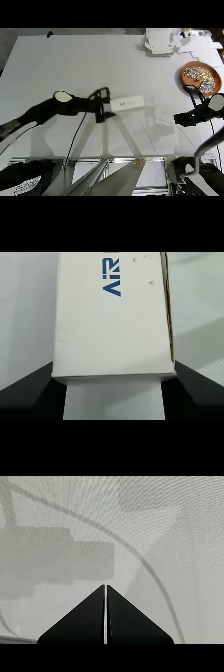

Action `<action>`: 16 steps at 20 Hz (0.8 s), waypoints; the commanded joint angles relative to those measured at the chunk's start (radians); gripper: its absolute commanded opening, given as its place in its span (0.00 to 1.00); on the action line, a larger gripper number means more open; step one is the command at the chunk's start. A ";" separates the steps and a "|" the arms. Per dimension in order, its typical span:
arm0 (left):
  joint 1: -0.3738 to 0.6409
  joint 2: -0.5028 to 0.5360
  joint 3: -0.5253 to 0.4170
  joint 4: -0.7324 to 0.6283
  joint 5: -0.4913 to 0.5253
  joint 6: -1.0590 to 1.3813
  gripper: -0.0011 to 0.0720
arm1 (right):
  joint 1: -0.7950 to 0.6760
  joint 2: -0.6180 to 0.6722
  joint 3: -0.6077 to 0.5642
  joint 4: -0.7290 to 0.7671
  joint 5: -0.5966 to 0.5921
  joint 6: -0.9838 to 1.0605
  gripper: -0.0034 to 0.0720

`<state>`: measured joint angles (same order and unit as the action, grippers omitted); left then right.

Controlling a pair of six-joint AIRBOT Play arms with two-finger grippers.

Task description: Fold the box and place the chain.

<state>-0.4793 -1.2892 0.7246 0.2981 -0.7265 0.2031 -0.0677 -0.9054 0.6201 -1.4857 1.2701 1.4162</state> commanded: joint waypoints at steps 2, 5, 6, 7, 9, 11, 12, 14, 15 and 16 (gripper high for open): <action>0.244 0.226 0.000 0.230 0.087 -0.453 0.02 | -0.001 -0.001 -0.001 0.000 0.000 0.000 0.07; 0.463 0.322 0.000 0.480 0.084 -0.731 0.02 | -0.001 -0.001 -0.001 0.000 0.000 0.000 0.07; 0.531 0.335 0.000 0.561 0.075 -0.811 0.02 | -0.001 -0.001 -0.001 0.000 0.000 0.000 0.07; 0.602 0.339 0.000 0.629 0.054 -0.904 0.02 | -0.001 -0.001 -0.001 0.000 0.000 0.000 0.07; 0.721 0.331 0.000 0.717 0.000 -1.044 0.02 | -0.001 -0.001 -0.001 0.000 0.000 0.000 0.07; 0.811 0.312 -0.001 0.785 -0.051 -1.104 0.02 | -0.001 -0.001 -0.001 0.000 0.000 0.000 0.07; 0.838 0.303 -0.001 0.812 -0.061 -1.111 0.02 | -0.001 -0.001 -0.001 0.000 0.000 0.000 0.07; 0.864 0.280 -0.001 0.845 -0.076 -1.113 0.02 | -0.001 -0.001 -0.001 0.000 0.000 0.000 0.07; 0.867 0.268 -0.001 0.871 -0.093 -1.113 0.03 | -0.001 -0.001 -0.001 0.000 0.000 0.000 0.07; 0.867 0.257 -0.002 0.899 -0.114 -1.113 0.03 | -0.001 -0.001 -0.001 0.000 0.000 0.000 0.07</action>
<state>0.3424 -1.0077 0.7238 1.0901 -0.7856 -0.8574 -0.0677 -0.9054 0.6201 -1.4857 1.2701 1.4158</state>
